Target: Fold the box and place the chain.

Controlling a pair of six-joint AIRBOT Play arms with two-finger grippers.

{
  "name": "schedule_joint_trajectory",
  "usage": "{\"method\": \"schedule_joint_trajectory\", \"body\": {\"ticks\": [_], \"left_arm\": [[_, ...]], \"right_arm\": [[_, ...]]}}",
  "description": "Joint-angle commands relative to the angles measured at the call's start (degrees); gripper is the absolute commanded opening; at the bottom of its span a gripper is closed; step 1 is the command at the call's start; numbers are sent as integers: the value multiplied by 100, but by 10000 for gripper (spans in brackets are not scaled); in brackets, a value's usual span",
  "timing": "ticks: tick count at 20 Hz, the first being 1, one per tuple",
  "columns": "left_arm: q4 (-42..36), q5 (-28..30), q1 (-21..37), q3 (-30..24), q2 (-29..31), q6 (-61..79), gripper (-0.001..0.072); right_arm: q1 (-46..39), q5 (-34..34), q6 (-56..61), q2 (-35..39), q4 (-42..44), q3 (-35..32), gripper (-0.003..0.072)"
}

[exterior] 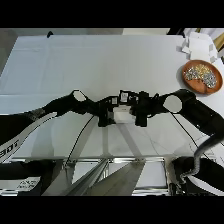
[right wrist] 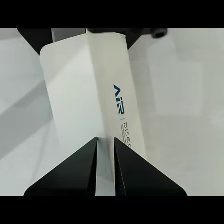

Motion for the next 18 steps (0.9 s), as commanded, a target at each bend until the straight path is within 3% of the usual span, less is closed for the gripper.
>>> {"method": "schedule_joint_trajectory", "body": {"ticks": [1, 18], "left_arm": [[-11, 22, -2, -2, 4, -7, 310], [-11, 22, -2, -2, 4, -7, 310]], "right_arm": [[2, -184, 2, -26, 57, -2, 96], [4, -459, 2, -66, 59, -271, 96]]}}
